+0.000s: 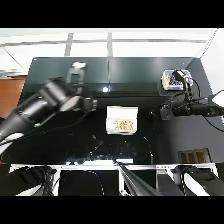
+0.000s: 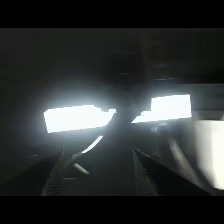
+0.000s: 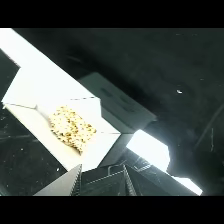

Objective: Fold the box and place the chain.

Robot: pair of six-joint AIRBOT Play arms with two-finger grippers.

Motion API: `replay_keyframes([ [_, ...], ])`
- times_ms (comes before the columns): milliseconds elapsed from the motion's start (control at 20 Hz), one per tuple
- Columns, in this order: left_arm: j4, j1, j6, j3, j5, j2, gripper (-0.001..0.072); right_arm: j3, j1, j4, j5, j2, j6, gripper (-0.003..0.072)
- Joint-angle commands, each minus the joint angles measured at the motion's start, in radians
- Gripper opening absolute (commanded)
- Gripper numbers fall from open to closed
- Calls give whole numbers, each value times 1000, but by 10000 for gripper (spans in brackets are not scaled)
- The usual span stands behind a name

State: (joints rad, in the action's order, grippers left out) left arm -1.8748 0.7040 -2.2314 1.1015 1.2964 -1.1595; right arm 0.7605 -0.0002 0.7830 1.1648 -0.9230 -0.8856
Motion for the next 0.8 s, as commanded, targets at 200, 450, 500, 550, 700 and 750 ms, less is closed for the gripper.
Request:
replay_keyframes([
  [200, 966, -464, 776, -568, -619, 140, 493, 0, 0, 4, -10, 1, -2, 319],
  [450, 1333, -541, 1765, -540, -330, 22, 710, 0, 0, 4, -11, 1, -8, 319],
  [500, 1333, -530, 1890, -536, -328, 5, 710, 0, 0, 4, -18, 1, -15, 319],
  [550, 1336, -518, 2026, -535, -331, -7, 710, 0, 0, 4, -26, 1, -23, 319],
  [700, 1362, -462, 2508, -534, -361, -30, 711, 0, 0, 4, -28, 1, -23, 320],
  [750, 1388, -439, 2582, -532, -410, -50, 712, 0, 0, 4, -28, 1, -23, 320],
])
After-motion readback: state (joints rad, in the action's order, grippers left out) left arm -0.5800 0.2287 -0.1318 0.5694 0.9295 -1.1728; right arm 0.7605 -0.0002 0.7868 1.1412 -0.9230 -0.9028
